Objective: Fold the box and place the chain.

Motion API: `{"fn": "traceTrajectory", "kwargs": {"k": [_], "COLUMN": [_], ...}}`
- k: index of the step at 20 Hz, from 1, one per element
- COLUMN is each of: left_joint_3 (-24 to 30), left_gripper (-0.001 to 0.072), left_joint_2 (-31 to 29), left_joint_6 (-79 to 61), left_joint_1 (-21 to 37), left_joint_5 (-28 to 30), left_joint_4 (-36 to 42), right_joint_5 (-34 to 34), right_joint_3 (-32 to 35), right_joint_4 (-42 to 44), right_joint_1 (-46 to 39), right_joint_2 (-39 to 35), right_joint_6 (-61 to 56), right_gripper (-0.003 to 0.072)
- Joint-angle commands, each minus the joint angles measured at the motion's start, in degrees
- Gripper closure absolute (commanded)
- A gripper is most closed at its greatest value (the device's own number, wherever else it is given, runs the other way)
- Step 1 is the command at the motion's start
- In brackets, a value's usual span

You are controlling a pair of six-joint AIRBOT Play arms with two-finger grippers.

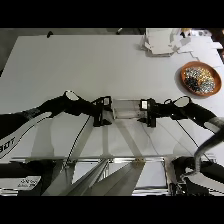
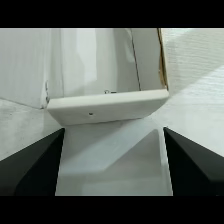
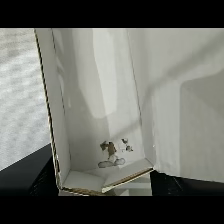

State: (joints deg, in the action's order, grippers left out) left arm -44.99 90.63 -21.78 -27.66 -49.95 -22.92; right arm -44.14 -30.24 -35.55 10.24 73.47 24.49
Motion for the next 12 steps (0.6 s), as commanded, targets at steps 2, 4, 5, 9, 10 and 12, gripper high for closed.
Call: {"fn": "traceTrajectory", "kwargs": {"k": [2, 4, 5, 9, 10, 12], "left_joint_3": [0.0, 0.0, 0.0, 0.0, 0.0, 0.0], "left_gripper": [0.001, 0.0007, 0.0006, 0.0004, 0.0004, 0.0003], "left_joint_2": [0.0, 0.0, 0.0, 0.0, 0.0, 0.0], "left_joint_6": [-0.3, -0.3, -0.3, -0.3, -0.3, -0.2], "left_joint_1": [1.4, 1.7, 1.7, 2.4, 2.7, 2.9], "left_joint_5": [-0.4, -0.5, -1.1, -2.6, -2.4, -2.3], "left_joint_4": [-0.3, -0.3, -0.3, -2.3, -2.7, -3.1], "right_joint_5": [0.0, 0.0, 0.0, 0.0, 0.0, 0.0], "right_joint_3": [0.0, 0.0, 0.0, 0.0, 0.0, 0.0], "right_joint_4": [0.0, 0.0, 0.0, 0.0, 0.0, 0.0], "right_joint_1": [0.0, 0.0, 0.0, 0.0, 0.0, 0.0], "right_joint_2": [0.0, 0.0, 0.0, 0.0, 0.0, 0.0], "right_joint_6": [0.0, 0.0, 0.0, 0.0, 0.0, 0.0], "right_gripper": [0.0283, 0.0283, 0.0283, 0.0283, 0.0283, 0.0283]}}
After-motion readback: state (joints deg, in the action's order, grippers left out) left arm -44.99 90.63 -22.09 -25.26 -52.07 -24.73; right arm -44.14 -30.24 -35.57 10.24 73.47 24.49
